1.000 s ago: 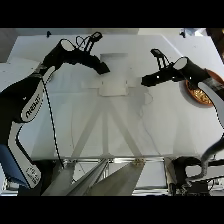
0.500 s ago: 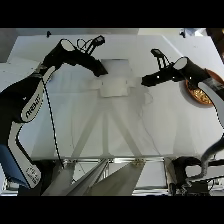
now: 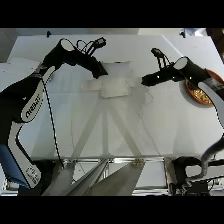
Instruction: Fold the box and place the chain.
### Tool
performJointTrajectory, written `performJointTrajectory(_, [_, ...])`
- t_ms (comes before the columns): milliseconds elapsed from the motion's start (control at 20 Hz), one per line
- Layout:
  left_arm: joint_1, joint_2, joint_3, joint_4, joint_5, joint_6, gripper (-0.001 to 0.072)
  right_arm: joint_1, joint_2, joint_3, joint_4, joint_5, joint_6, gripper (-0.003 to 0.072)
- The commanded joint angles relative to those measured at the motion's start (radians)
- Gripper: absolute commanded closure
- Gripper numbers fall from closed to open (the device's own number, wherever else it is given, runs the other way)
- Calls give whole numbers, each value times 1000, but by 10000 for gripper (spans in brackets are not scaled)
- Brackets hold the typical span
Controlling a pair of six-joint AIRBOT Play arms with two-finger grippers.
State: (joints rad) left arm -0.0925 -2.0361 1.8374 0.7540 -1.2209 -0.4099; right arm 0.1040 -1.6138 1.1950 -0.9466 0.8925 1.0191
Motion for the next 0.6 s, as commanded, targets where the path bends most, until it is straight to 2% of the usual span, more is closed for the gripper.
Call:
performJointTrajectory(0, [0, 0, 0, -1, -3, 6, 701, 0, -1, 1, 0, 2, 0, 676])
performJointTrajectory(550, [-1, 0, 0, -2, -3, 35, 702, 0, -1, 1, 1, 1, 0, 676])
